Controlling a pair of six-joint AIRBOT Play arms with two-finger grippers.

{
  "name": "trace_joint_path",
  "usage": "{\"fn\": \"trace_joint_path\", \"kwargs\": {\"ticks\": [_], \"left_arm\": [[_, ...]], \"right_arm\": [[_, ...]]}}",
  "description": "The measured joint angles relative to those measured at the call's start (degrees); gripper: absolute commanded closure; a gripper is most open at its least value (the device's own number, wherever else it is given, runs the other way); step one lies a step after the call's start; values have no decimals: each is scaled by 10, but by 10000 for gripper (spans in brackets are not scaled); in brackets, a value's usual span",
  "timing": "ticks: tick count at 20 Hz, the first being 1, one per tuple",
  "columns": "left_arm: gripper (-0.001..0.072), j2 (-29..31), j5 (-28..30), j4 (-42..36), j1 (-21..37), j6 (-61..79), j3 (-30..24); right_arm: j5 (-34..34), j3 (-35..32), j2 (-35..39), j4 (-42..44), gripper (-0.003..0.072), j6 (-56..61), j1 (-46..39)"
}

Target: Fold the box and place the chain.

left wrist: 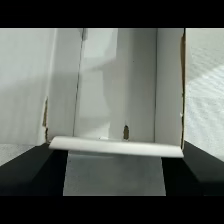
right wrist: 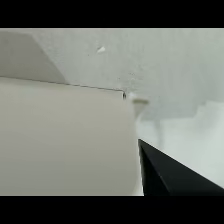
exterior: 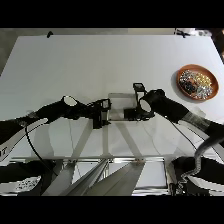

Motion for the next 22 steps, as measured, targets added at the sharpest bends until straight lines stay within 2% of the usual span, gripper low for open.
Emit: {"fn": "trace_joint_path", "kwargs": {"ticks": [3,7,11,13,16,19,22], "left_arm": [[499,0,0,0,0,0,0],[499,0,0,0,0,-1,0],[499,0,0,0,0,-1,0],[499,0,0,0,0,-1,0],[499,0,0,0,0,-1,0],[499,0,0,0,0,-1,0],[499,0,0,0,0,-1,0]], "right_arm": [[25,0,45,-30,227,-15,2],[105,0,125,-74,207,-58,-13],[141,0,186,-116,208,-126,-106],[119,0,195,-122,209,-166,-191],[45,1,186,-105,211,-235,-334],[-22,16,136,-93,211,-292,-454],[-64,48,57,-83,211,-330,-522]]}}
